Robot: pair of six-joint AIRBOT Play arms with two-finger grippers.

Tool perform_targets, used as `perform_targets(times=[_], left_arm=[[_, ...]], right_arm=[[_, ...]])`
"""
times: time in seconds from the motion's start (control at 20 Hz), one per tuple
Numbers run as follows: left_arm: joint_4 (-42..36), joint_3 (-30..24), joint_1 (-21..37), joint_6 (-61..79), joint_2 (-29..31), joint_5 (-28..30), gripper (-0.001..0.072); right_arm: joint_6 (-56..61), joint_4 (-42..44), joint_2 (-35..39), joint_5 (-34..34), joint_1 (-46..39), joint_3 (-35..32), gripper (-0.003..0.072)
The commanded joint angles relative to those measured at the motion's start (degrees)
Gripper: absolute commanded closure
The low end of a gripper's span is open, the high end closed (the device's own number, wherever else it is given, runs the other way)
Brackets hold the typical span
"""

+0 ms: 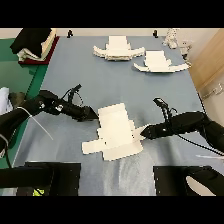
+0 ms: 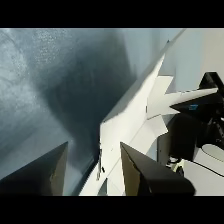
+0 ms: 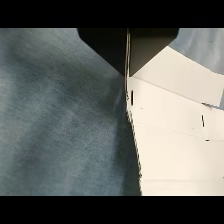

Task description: Fold the box.

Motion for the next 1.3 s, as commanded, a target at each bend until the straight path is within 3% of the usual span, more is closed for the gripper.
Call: perform_targets(times=[0.0,0.35,0.45,0.75,0.9,0.95,1.0,1.25], left_arm=[[-6.38,3.82,-0.33,6.67,-6.91,-2.21,0.0203],[-6.69,11.23,-6.27,10.43,-16.31,-10.36,0.0205],[-6.71,11.67,-7.61,11.61,-16.85,-11.43,0.046],[-5.22,11.74,-8.09,12.39,-16.9,-16.61,0.0484],[-5.25,11.74,-8.92,12.57,-16.9,-16.5,0.0487],[-5.25,11.74,-9.31,12.87,-16.9,-16.5,0.0542],[-5.18,11.74,-9.64,13.79,-16.9,-16.59,0.0693],[-5.29,11.74,-10.03,14.51,-16.9,-16.46,0.0693]], right_arm=[[0.02,0.0,0.31,0.39,0.13,-0.26,0.0687],[0.02,0.0,0.31,0.33,0.13,-0.26,0.0687],[0.02,0.0,0.31,0.33,0.13,-0.26,0.0687],[-0.02,-0.04,0.26,0.22,0.13,-0.26,0.0687],[0.0,-0.02,0.26,0.2,0.13,-0.26,0.0687],[0.0,-0.04,0.26,0.22,0.13,-0.26,0.0687],[0.0,-0.04,0.26,0.2,0.13,-0.26,0.0687],[-0.02,-0.07,0.26,0.2,0.13,-0.26,0.0687]])
